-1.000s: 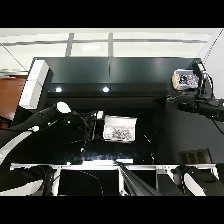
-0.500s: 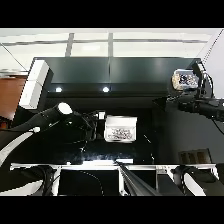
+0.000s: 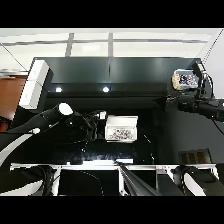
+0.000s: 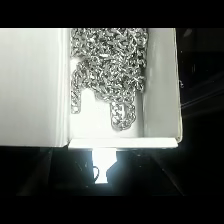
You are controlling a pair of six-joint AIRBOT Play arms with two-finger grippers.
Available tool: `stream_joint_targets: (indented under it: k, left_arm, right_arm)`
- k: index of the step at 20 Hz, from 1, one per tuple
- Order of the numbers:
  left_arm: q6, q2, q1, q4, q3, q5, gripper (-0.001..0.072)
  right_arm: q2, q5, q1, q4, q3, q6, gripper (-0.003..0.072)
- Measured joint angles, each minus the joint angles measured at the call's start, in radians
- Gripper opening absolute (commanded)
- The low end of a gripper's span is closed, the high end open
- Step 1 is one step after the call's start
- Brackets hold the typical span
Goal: Fold the box and place the chain.
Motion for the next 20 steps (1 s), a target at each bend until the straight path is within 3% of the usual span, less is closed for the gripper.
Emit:
stream_joint_targets:
  k: [8, 20]
  left_arm:
    - [-0.184, 0.124, 0.010, 0.134, -0.026, -0.022, 0.0711]
    - [-0.132, 0.112, -0.027, -0.024, -0.102, 0.089, 0.0710]
  right_arm:
    - [0.000, 0.002, 0.000, 0.000, 0.000, 0.014, 0.0663]
    - [0.000, -0.003, 0.000, 0.000, 0.000, 0.014, 0.0663]
